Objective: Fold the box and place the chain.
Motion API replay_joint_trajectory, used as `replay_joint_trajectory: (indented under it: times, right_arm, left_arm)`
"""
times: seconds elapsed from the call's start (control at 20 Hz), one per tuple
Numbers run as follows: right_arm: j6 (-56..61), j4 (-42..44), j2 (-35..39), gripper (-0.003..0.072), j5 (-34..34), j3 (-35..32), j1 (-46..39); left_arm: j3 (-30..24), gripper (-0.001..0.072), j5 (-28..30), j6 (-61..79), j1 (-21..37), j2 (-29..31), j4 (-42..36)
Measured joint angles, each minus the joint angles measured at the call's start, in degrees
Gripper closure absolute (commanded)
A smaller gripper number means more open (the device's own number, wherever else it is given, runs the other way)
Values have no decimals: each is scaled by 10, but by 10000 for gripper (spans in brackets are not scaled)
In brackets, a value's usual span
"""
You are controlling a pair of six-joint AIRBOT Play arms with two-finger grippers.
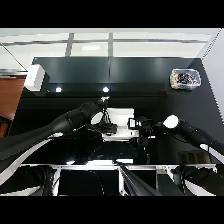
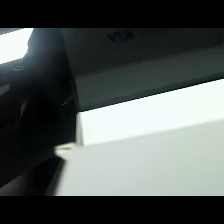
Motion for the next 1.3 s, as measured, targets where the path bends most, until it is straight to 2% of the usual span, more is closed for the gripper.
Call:
replay_joint_trajectory:
  times: [0.55, 0.6, 0.65, 0.75, 0.8, 0.95, 1.0, 1.05, 1.1, 1.3]
  right_arm:
    - [0, 0, 0, 497, -7, 0, 0]
    - [0, 0, 0, 496, -8, 0, 0]
    - [0, 0, 0, 496, -9, 0, 0]
    - [0, 0, 0, 497, -10, 0, 0]
    - [0, 0, 0, 497, -10, 0, 0]
    - [0, 0, 0, 497, -10, 0, 0]
    - [0, 0, 0, 496, -10, 0, 0]
    - [0, 0, 0, 497, -10, 0, 0]
    - [0, 0, 0, 497, -10, 0, 0]
    - [2, 2, 0, 496, -10, 0, 0]
  left_arm:
    - [4, 319, -17, -62, -12, -14, 8]
    - [4, 398, -20, -64, -13, -16, 7]
    - [4, 436, -21, -64, -13, -17, 7]
    - [4, 454, -21, -65, -13, -19, 7]
    - [4, 511, -21, -66, -13, -19, 7]
    - [4, 512, -21, -66, -13, -20, 7]
    - [4, 544, -21, -66, -13, -20, 7]
    - [4, 643, -20, -66, -13, -20, 7]
    - [4, 683, -23, -69, -13, -20, 9]
    - [4, 679, -16, -65, -12, -20, 10]
